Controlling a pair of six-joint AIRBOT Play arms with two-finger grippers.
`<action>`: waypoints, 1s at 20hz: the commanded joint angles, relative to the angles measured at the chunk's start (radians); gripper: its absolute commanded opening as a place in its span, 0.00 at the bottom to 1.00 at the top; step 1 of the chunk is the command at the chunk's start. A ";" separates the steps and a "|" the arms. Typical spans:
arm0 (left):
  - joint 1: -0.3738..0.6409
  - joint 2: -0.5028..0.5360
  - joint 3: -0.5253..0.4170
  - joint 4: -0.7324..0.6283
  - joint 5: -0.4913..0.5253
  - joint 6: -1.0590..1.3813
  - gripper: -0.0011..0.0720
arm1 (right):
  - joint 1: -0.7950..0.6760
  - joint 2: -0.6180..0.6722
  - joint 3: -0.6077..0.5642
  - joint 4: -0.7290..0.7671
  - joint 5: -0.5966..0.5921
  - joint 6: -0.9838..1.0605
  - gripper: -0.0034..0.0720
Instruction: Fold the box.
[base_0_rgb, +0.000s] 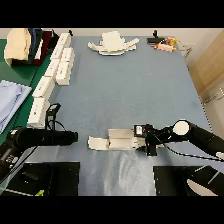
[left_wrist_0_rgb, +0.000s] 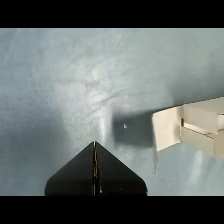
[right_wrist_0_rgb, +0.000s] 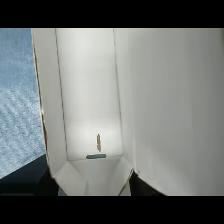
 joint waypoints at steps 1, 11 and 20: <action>0.033 -0.080 -0.080 -0.166 0.070 0.054 0.03 | 0.000 0.001 0.001 0.000 0.000 0.000 0.72; 0.025 -0.368 -0.102 -0.736 0.198 0.573 0.03 | 0.000 0.001 0.001 0.000 0.000 0.000 0.72; -0.115 -0.371 -0.084 -0.785 0.256 0.580 0.03 | 0.000 0.001 0.001 0.000 0.000 0.000 0.72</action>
